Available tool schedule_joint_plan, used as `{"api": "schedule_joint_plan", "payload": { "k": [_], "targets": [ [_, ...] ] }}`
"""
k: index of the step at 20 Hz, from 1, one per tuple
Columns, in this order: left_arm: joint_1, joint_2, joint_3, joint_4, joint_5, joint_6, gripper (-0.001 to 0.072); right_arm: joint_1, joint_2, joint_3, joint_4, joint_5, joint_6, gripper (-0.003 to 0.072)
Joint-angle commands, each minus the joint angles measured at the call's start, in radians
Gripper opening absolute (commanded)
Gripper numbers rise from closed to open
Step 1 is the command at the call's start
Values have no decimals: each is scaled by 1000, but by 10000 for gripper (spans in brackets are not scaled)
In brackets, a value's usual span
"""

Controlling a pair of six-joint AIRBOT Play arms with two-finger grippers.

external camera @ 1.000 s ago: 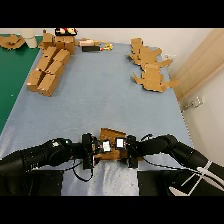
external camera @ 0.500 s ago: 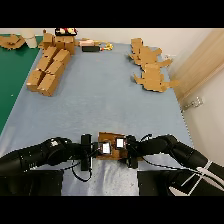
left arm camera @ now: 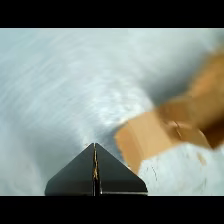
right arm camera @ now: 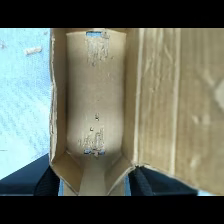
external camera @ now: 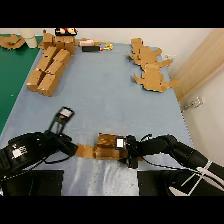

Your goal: Fold the box.

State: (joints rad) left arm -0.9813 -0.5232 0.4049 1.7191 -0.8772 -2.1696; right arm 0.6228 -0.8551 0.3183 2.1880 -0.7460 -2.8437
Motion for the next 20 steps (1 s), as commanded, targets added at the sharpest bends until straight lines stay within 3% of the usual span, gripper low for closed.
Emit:
{"api": "schedule_joint_plan", "payload": {
  "k": [1,3,4,11,16,20],
  "targets": [
    [99,74,-154,-89,133,-379,8,0,0,0,0,0,0,536],
    [130,74,-228,-258,302,-283,8,0,0,0,0,-5,0,536],
    [134,74,-242,-297,330,-254,9,0,0,0,0,-5,0,536],
    [133,10,-245,-496,329,-60,8,0,0,0,0,-4,0,536],
    [135,-88,-244,-836,389,293,9,0,0,0,0,-5,0,536],
    [135,-141,-244,-968,396,423,8,0,0,0,0,-5,0,536]
  ]
}}
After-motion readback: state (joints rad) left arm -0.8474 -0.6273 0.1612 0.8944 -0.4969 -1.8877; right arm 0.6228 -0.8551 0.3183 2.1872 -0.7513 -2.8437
